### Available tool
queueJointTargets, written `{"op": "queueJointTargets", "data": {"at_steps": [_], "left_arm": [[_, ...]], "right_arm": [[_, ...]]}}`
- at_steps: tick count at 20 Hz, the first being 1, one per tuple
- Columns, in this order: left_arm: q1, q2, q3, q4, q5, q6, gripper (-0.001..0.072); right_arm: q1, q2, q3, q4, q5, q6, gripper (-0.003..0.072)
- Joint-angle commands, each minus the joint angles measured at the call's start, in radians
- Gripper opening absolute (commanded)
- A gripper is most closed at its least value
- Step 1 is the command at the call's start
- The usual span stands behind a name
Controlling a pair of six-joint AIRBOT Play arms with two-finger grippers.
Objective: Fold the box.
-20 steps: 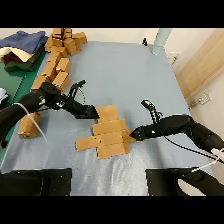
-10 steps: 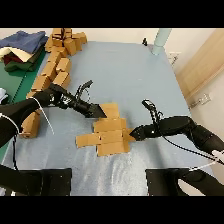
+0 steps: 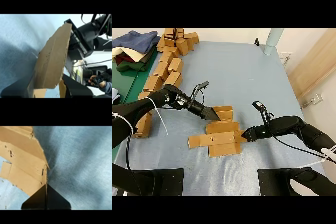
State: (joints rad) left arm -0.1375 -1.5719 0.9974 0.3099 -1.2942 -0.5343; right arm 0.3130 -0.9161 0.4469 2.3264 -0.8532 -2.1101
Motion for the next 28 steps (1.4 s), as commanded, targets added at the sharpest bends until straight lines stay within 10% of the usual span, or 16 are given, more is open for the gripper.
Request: {"op": "queueJointTargets", "data": {"at_steps": [1,3,22,24,28], "left_arm": [[-0.006,0.0,0.001,0.043,0.004,0.013,0.0414],[-0.007,0.0,0.001,0.055,0.005,0.014,0.0297],[-0.062,0.0,0.026,0.079,0.113,0.014,0.0286],[-0.062,0.0,0.026,0.08,0.109,0.014,0.0146],[-0.063,0.0,0.026,0.09,0.106,0.014,0.0145]], "right_arm": [[0.001,-0.006,-0.001,-0.003,0.0,0.0,0.0004],[0.001,-0.006,-0.001,-0.011,0.0,0.0,0.0004],[0.001,-0.006,-0.001,-0.019,-0.001,0.0,0.0004],[0.001,-0.006,-0.001,-0.019,0.0,0.0,0.0004],[0.001,-0.006,-0.001,-0.019,0.0,0.0,0.0004]]}}
